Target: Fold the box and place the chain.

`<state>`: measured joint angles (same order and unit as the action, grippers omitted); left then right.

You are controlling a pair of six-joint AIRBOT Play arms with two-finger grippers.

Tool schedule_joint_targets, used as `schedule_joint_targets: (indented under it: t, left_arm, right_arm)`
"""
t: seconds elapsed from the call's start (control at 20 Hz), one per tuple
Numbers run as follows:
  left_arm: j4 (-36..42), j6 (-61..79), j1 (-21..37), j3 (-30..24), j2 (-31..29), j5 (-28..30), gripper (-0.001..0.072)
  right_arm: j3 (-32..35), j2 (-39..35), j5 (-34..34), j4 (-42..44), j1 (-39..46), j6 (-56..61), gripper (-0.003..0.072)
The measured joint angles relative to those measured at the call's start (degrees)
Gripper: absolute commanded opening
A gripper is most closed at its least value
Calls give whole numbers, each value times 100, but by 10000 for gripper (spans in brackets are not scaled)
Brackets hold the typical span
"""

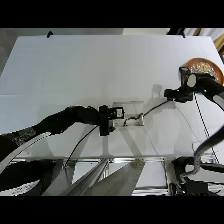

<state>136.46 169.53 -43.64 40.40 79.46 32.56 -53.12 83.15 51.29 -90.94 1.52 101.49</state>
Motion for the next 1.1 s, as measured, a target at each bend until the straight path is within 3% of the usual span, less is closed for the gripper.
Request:
schedule_joint_targets:
  t: [0.35,0.75,1.1]
  left_arm:
    - [0,-2,0,0,0,0,211]
    - [0,-2,0,0,0,0,211]
    - [0,0,0,0,0,0,211]
  right_arm:
    - [-7,66,-173,-26,4,181,13]
    - [2,-195,81,50,-118,-199,13]
    - [2,-1644,592,4,-892,-411,13]
